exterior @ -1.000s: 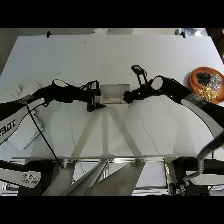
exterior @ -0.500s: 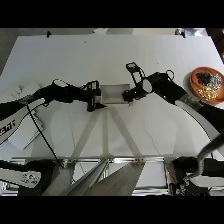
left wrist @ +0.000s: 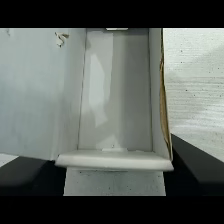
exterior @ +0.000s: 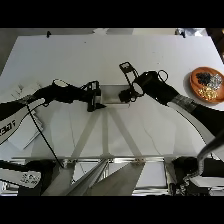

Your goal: Fold the box and place the chain.

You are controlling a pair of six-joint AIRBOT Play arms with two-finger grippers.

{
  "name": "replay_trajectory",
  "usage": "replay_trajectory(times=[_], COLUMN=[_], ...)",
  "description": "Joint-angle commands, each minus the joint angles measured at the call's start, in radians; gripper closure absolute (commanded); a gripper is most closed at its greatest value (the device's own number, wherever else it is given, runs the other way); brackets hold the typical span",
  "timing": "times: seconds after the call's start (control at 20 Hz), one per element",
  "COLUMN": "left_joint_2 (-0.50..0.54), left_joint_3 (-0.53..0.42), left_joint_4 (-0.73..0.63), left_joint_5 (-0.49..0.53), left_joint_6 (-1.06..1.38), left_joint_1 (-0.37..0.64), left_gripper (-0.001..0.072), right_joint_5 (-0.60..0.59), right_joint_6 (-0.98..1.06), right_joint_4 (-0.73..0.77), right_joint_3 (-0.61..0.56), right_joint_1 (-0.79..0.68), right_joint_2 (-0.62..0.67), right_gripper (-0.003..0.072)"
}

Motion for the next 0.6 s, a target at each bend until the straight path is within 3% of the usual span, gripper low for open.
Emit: replay_trajectory(times=[0.0, 0.35, 0.4, 0.45, 0.55], left_joint_2=[0.0, 0.0, 0.0, 0.0, 0.0], left_joint_3=[0.0, 0.0, 0.0, 0.0, 0.0], left_joint_4=[0.0, 0.0, 0.0, 0.0, 0.0], left_joint_5=[0.0, 0.0, 0.0, 0.0, 0.0], left_joint_6=[0.0, 0.0, 0.0, 0.0, 0.0], left_joint_1=[0.001, 0.001, 0.001, 0.001, 0.001], left_gripper=[0.0366, 0.0366, 0.0366, 0.0366, 0.0366], right_joint_5=[0.069, 0.041, 0.038, 0.038, 0.038], right_joint_6=[0.026, 0.182, 0.192, 0.226, 0.301], right_joint_4=[0.009, 0.007, -0.003, -0.022, -0.035], right_joint_3=[0.026, 0.027, 0.028, 0.028, 0.031], right_joint_1=[0.005, 0.017, 0.024, 0.031, 0.034], right_joint_2=[-0.039, -0.079, -0.086, -0.091, -0.1], right_gripper=[0.0236, 0.0238, 0.0249, 0.0307, 0.0319])
